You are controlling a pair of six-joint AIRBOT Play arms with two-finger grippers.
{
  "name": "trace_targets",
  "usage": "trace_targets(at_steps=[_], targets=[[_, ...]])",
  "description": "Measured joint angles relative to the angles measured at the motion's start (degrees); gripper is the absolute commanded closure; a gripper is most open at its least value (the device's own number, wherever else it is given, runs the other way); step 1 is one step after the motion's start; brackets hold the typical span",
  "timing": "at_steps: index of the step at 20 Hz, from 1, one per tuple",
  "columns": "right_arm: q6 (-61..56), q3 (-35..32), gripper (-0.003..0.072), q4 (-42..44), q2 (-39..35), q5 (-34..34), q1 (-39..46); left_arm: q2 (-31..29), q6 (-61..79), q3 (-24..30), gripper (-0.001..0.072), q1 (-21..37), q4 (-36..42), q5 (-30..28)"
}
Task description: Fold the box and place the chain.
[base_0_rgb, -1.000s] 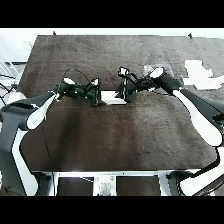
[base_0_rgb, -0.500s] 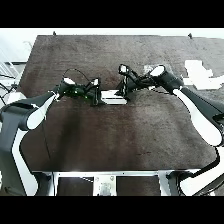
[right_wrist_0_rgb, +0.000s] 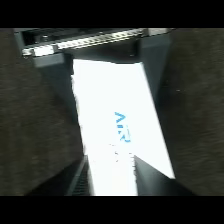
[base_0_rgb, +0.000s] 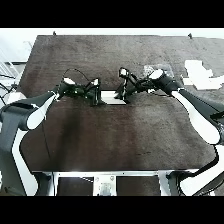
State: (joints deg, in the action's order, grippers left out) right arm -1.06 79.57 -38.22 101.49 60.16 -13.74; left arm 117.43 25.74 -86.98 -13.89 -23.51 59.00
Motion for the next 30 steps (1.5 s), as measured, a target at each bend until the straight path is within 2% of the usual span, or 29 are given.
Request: trace_targets(at_steps=[6, 8, 11, 13, 15, 19, 21, 30], targets=[[2.4, -0.5, 0.0241, 2.7, 0.0, 1.5, 1.6, 0.0, -0.2, 0.0, 0.0289, 0.0, 0.0, 0.0], [3.9, -0.4, 0.0254, 6.3, -0.1, 2.3, 2.8, 0.0, -0.2, 0.0, 0.0288, 0.0, 0.0, 0.0], [5.8, -0.4, 0.0536, 11.3, -0.2, 3.9, 3.9, 0.0, -0.2, 0.0, 0.0288, 0.0, 0.0, 0.0], [6.3, -0.4, 0.0566, 13.1, 0.0, 4.3, 4.4, 0.0, -0.2, 0.0, 0.0289, 0.0, 0.0, 0.0], [6.2, -0.5, 0.0632, 13.8, 0.7, 4.6, 4.5, 0.0, -0.2, 0.0, 0.0288, 0.0, 0.0, 0.0], [3.2, -0.5, 0.0642, 11.8, 2.9, 4.9, 4.7, 0.0, -0.2, 0.0, 0.0288, 0.0, 0.0, 0.0], [1.0, -0.5, 0.0680, 10.1, 3.6, 5.0, 4.5, 0.0, -0.2, 0.0, 0.0288, 0.0, 0.0, 0.0], [-4.9, 1.4, 0.0679, 2.5, 4.4, 5.0, 3.0, 0.0, -0.2, 0.0, 0.0289, 0.0, 0.0, 0.0]])
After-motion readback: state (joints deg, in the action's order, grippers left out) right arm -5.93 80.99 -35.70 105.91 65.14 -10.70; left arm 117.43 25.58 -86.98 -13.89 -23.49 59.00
